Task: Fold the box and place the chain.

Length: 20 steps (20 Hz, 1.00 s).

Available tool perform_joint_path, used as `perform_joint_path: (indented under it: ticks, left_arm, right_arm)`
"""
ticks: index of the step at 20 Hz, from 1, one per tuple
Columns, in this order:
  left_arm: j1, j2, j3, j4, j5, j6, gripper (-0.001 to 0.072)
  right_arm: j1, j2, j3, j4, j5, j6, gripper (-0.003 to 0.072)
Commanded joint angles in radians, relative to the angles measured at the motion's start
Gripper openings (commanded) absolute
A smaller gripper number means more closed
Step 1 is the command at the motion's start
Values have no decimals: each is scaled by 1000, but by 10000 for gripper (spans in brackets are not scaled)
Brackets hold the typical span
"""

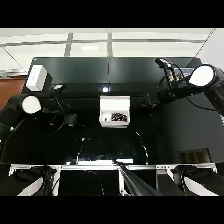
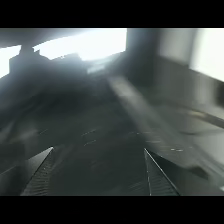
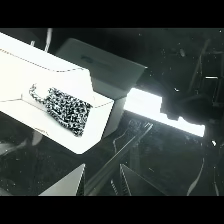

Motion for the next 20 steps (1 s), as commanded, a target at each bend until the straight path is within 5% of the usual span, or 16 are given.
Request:
perform_joint_path:
  ticks: [1,4,10,12,15,20]
  left_arm:
    - [90,-9,-115,-405,151,823,627]
    - [36,-74,-113,-420,159,1249,715]
    - [-62,-193,-91,-500,243,1674,715]
    - [-35,-275,-50,-586,266,1720,715]
    - [-29,-395,38,-518,250,1724,714]
    - [-33,-451,99,-578,234,1724,714]
  right_arm:
    - [0,0,0,-2,-18,0,265]
    - [0,0,0,-15,-24,0,265]
    - [0,0,0,-19,-28,5,265]
    - [0,0,0,-18,-40,13,265]
    - [0,0,0,-16,-48,25,265]
    - [0,0,0,-17,-55,27,265]
